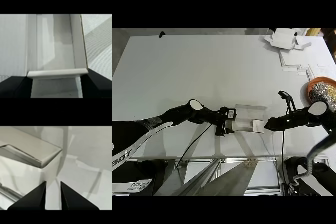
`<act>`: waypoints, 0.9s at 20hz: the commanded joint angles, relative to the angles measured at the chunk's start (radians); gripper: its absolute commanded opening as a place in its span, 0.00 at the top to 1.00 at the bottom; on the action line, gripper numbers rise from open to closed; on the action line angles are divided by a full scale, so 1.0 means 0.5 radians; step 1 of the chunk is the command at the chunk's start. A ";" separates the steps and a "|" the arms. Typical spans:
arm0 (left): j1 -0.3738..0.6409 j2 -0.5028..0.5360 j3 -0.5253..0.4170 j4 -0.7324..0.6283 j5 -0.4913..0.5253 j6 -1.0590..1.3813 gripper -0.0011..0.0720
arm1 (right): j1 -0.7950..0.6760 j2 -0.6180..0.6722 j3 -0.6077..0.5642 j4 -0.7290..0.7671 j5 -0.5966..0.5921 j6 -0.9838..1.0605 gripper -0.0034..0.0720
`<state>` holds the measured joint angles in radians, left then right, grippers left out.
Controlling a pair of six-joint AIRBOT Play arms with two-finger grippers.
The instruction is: Fold the box and place the chain.
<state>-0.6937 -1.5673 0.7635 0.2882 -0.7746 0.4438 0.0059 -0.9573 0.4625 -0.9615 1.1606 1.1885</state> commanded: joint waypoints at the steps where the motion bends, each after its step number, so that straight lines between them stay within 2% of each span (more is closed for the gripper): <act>1: 0.001 0.002 0.001 0.001 0.001 0.000 0.56 | 0.096 0.011 -0.005 0.049 -0.026 -0.023 0.68; 5: 0.001 0.002 0.001 0.000 0.001 0.000 0.56 | 0.101 0.080 -0.004 0.015 -0.008 -0.018 0.69; 9: 0.001 0.002 0.001 0.000 0.001 0.000 0.56 | 0.102 0.190 -0.002 -0.146 0.003 0.090 0.69; 18: 0.001 0.002 0.001 0.000 0.001 0.000 0.56 | 0.139 0.192 -0.002 -0.051 -0.001 0.089 0.69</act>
<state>-0.6933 -1.5673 0.7635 0.2882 -0.7742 0.4435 0.0616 -0.8631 0.4603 -1.0058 1.1660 1.2304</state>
